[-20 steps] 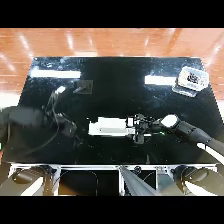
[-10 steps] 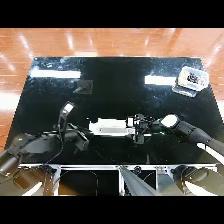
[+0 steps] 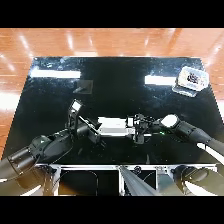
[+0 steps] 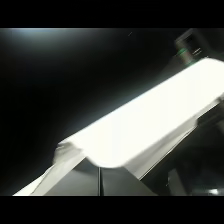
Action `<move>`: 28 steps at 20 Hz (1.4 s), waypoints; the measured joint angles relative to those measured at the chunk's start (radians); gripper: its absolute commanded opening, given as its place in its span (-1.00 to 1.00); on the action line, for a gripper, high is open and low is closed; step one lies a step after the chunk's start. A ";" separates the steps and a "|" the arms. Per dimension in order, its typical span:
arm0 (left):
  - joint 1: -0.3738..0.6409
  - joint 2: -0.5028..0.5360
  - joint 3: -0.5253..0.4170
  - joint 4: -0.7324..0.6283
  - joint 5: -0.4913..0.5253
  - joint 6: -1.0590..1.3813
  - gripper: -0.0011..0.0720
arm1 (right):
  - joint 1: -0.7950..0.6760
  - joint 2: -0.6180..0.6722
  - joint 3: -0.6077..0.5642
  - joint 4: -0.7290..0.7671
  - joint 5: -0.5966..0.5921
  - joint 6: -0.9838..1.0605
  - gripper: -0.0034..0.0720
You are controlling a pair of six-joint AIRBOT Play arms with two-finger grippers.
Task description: Fold the box and place the chain.
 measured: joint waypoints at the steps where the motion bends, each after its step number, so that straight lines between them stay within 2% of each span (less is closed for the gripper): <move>1: -0.021 -0.003 0.000 0.000 -0.029 -0.001 -0.91 | 0.000 0.000 0.000 0.000 0.000 0.000 0.69; 6: -0.072 -0.036 0.005 0.003 -0.147 -0.007 -0.91 | 0.000 0.000 0.000 0.000 0.000 0.000 0.69; 16: -0.084 -0.243 0.084 0.014 -0.287 -0.007 -0.91 | 0.000 0.000 0.000 0.000 0.000 0.000 0.69; 21: -0.084 -0.322 0.101 0.014 -0.301 -0.007 -0.91 | 0.000 0.000 0.000 0.000 0.000 0.000 0.69; 28: -0.084 -0.352 0.105 0.015 -0.213 -0.007 -0.91 | 0.000 0.000 0.000 -0.002 0.005 -0.002 0.69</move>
